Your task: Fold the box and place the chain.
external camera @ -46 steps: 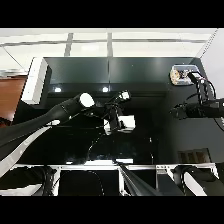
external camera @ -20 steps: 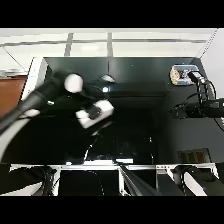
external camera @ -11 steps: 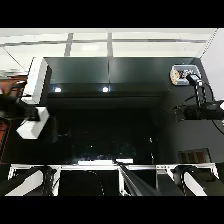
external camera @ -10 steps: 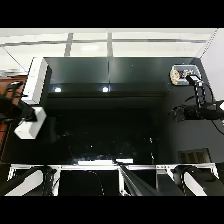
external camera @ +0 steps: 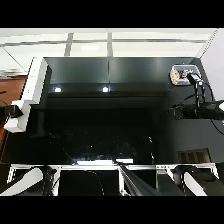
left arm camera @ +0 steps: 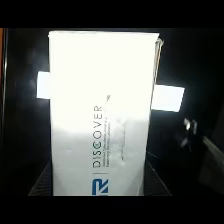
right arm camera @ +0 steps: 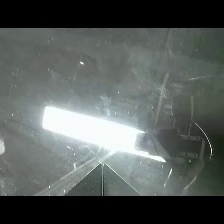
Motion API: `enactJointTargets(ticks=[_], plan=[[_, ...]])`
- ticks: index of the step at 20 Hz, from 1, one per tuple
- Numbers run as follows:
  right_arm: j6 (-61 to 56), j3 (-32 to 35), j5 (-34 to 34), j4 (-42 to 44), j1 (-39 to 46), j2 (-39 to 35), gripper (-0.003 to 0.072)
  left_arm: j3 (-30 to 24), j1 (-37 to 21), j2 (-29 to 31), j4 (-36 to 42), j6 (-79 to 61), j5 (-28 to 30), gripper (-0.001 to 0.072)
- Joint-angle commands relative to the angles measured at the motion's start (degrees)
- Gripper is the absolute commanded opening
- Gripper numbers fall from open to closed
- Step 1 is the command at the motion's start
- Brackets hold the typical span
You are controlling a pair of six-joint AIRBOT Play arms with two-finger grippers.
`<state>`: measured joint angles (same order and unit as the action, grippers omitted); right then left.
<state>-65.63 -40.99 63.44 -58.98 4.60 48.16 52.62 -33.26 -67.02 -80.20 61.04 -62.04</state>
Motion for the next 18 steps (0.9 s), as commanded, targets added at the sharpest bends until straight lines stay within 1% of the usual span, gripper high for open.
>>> enactJointTargets(ticks=[1,4,6,7,8,9,10,12,13,14,15,16,17,18], plan=[[-0.2,0.0,-0.9,0.5,0.0,0.0,0.0015,0.0,-0.3,-3.0,6.8,-5.6,4.9,0.0276],[-0.2,0.0,-0.7,0.9,0.0,0.0,0.0015,0.0,-0.2,-5.2,6.8,-5.6,4.8,0.0276],[-0.2,0.0,-0.8,1.2,0.0,0.0,0.0015,0.0,-0.2,-5.4,7.2,-5.6,6.3,0.028],[-0.2,0.0,-0.8,1.5,0.0,0.0,0.0015,0.0,-0.2,-5.3,8.1,-5.6,6.9,0.0375],[-0.2,0.0,-1.0,1.7,0.0,0.0,0.0015,0.3,-0.2,-5.3,9.3,-5.6,6.7,0.0649],[-0.2,0.0,-1.4,1.8,0.0,0.0,0.0015,1.4,0.0,-5.1,10.7,-5.3,6.2,0.072],[-0.2,0.0,-1.9,1.8,0.0,0.0,0.0015,3.3,0.5,-4.7,11.8,-5.3,5.6,0.072],[-0.2,0.0,-4.7,2.0,-0.1,0.0,0.0015,9.0,1.8,-2.8,16.0,-3.9,5.5,0.0719],[-0.1,0.0,-7.0,2.0,-0.4,0.0,0.0015,12.2,2.8,-1.5,17.9,-1.9,5.2,0.0702],[-0.1,0.0,-9.9,1.9,-0.9,0.0,0.0015,14.8,4.0,-0.2,18.3,0.9,4.3,0.0641],[0.2,0.0,-13.4,1.9,-1.8,0.3,0.0015,16.6,5.7,1.3,18.3,4.1,3.0,0.0397],[0.9,0.0,-16.9,1.7,-2.8,0.6,0.0015,17.0,7.4,3.0,18.4,5.4,1.2,0.0046],[2.6,0.0,-20.8,1.5,-3.9,1.3,0.0015,16.5,9.9,5.0,18.4,5.5,-0.9,0.0023],[2.9,0.0,-24.4,0.9,-4.6,2.3,0.0015,14.6,13.1,7.3,18.8,5.5,-1.6,0.0023]])
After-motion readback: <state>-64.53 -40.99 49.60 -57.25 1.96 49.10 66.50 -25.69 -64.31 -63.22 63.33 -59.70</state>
